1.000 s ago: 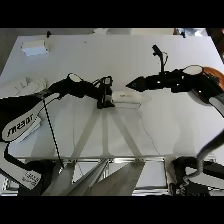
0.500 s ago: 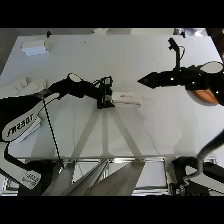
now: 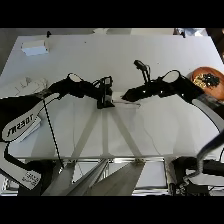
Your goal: Fold the box and place the chain.
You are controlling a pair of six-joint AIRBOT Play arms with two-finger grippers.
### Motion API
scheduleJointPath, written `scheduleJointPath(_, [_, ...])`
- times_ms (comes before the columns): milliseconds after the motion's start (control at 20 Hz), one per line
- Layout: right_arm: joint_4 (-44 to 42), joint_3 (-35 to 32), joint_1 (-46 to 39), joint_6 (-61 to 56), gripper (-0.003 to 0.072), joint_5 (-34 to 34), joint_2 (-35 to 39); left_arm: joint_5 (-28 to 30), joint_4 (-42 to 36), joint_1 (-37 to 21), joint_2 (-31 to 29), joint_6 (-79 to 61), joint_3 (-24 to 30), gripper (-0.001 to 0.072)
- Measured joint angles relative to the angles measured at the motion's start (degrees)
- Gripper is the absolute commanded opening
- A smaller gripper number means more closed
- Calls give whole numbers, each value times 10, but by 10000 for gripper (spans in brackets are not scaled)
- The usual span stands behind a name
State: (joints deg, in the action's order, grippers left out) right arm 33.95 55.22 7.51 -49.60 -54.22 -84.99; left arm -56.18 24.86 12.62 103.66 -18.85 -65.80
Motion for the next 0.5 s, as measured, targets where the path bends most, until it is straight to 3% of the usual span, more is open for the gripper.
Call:
scheduleJointPath(250, [-1, 1, 9, -14, 8, -3, -43, -1, 3, 0, 0, -2, 0, 281])
scheduleJointPath(500, [5, 0, 11, -14, 9, 7, -31, 0, 0, 0, 0, 0, 0, 281])
